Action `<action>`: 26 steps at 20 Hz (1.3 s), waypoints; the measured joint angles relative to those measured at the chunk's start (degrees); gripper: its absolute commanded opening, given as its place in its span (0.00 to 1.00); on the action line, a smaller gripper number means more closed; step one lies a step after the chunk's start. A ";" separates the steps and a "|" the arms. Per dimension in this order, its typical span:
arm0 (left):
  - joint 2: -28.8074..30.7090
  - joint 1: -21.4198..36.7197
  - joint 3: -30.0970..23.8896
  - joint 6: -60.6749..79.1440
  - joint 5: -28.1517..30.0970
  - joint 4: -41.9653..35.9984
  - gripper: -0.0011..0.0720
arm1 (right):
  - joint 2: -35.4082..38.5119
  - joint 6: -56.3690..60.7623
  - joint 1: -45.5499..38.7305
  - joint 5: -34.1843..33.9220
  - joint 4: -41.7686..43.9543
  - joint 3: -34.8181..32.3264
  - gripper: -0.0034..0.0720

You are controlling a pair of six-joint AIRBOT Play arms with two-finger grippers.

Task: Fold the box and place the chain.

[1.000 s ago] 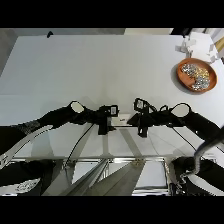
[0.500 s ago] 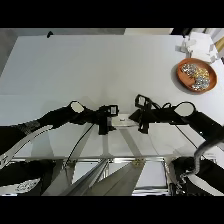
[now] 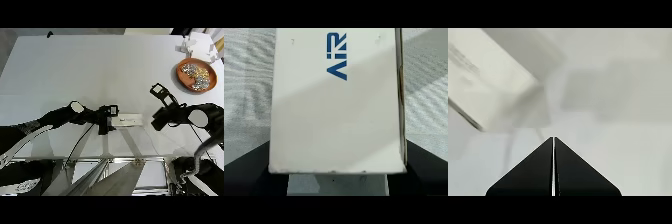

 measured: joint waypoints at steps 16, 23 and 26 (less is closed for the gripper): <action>2.86 0.44 -0.11 -0.44 1.33 0.90 0.01 | 1.14 28.44 0.00 6.49 -18.51 0.11 0.10; 16.22 8.39 -0.07 -20.83 3.48 10.38 0.01 | 1.14 28.72 0.00 4.61 -18.16 0.11 0.10; 23.43 15.54 -0.07 -38.34 3.26 23.76 0.01 | 1.14 28.76 0.00 3.67 -17.99 0.11 0.10</action>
